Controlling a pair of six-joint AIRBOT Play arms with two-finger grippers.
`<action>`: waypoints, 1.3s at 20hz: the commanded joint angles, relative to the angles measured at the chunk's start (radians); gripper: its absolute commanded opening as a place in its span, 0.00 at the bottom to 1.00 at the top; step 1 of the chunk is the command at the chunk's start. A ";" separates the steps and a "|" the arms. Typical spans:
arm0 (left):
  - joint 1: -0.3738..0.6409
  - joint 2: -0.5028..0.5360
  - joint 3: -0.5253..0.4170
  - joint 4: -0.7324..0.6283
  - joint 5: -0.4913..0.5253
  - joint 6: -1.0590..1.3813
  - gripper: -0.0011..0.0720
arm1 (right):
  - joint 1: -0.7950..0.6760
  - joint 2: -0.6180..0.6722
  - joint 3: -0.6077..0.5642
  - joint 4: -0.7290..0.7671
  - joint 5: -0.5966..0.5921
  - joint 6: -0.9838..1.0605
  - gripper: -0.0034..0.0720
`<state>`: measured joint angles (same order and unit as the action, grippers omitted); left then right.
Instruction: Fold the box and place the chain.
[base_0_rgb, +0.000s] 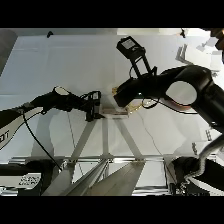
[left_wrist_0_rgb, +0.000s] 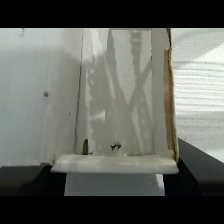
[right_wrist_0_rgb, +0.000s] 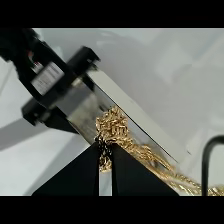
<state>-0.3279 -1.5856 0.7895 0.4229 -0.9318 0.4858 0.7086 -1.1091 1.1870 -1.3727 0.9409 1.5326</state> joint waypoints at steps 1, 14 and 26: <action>0.000 0.000 0.000 0.000 0.000 0.000 0.48 | 0.002 -0.035 -0.008 0.044 -0.036 -0.023 0.06; 0.000 0.000 0.000 0.000 0.000 0.000 0.48 | 0.002 -0.144 -0.237 0.054 -0.174 0.002 0.47; 0.000 0.000 0.000 0.000 0.000 0.000 0.48 | -0.173 0.135 -0.240 0.121 0.070 -0.739 0.65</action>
